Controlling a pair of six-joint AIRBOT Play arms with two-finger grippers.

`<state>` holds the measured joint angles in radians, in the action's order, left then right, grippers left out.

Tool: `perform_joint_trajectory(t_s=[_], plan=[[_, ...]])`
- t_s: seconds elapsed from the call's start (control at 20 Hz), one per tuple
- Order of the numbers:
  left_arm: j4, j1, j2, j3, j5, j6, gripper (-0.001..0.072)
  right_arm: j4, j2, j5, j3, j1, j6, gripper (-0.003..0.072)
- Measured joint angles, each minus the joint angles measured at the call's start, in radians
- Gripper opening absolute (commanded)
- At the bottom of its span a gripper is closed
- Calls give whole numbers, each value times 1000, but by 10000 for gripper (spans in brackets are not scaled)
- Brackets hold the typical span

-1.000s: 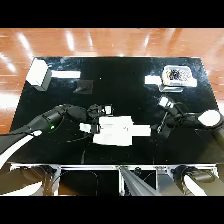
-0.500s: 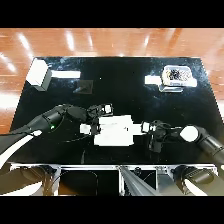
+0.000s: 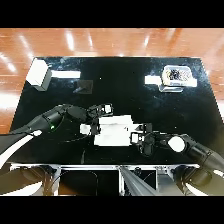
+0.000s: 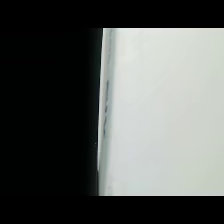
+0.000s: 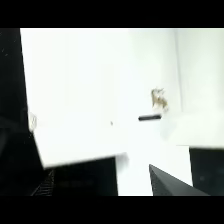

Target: Fold the box and place the chain.

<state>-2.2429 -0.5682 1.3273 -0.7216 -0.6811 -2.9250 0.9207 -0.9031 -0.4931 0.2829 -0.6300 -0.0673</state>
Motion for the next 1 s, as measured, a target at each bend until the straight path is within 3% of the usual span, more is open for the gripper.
perform_joint_trajectory(t_s=[0.65, 1.0], plan=[[-14, 0, 0, 0, 3, 0, 20, -143, -49, 193, -2, -122, 3, 705], [-21, 0, 0, 0, -2, 1, 20, -164, -22, 210, -1, -131, -27, 705]])
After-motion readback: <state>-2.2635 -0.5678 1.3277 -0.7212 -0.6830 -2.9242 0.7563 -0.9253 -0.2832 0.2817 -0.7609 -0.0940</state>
